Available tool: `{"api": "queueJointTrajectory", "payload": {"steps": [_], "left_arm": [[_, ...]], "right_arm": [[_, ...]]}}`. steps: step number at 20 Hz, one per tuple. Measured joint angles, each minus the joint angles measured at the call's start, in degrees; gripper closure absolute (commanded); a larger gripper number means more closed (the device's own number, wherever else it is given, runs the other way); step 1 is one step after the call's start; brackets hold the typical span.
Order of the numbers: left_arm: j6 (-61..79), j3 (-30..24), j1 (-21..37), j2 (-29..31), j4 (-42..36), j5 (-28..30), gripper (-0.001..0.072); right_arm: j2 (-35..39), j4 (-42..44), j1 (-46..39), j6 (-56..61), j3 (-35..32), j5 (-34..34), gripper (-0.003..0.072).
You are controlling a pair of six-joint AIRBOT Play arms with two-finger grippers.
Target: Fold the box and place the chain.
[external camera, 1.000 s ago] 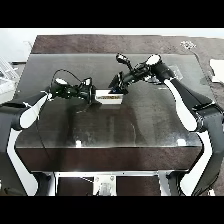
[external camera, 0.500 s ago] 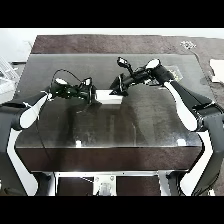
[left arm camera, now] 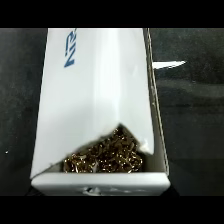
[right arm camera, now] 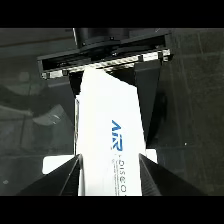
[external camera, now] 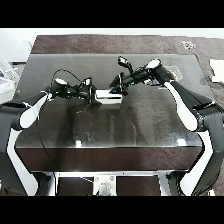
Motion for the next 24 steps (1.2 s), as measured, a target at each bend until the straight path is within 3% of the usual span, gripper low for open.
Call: {"api": "queueJointTrajectory", "payload": {"steps": [24], "left_arm": [[0.0, 0.0, 0.04, 0.0, 0.09, -0.13, 0.0182]], "right_arm": [[0.09, 0.85, 0.79, -4.59, -5.84, -1.51, 0.0322]]}}
